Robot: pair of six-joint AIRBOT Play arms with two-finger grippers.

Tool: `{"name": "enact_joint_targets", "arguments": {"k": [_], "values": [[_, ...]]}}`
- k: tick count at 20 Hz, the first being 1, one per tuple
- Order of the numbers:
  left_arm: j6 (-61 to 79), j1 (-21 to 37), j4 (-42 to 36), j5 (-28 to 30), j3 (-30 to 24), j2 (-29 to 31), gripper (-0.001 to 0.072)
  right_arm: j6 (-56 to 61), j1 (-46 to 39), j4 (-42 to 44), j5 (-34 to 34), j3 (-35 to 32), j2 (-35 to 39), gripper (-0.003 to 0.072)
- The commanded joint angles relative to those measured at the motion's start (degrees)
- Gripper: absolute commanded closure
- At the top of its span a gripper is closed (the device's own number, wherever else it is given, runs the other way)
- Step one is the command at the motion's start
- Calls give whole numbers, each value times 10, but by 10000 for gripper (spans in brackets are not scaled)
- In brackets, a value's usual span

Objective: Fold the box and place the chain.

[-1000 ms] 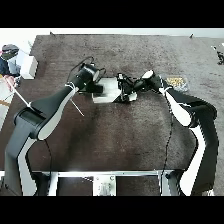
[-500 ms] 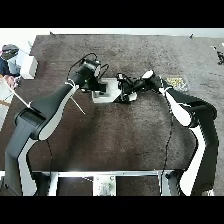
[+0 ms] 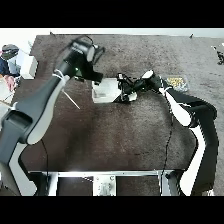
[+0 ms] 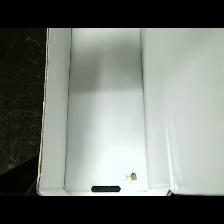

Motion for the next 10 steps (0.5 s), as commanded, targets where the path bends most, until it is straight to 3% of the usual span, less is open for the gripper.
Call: {"name": "enact_joint_targets", "arguments": {"k": [1,7,10], "values": [[41,22,5,10,2,48,3,0,0,0,0,0,0,345],[183,44,-7,146,-19,66,4,0,0,0,0,0,0,345],[344,117,-185,204,-69,66,4,0,0,0,0,0,0,345]]}}
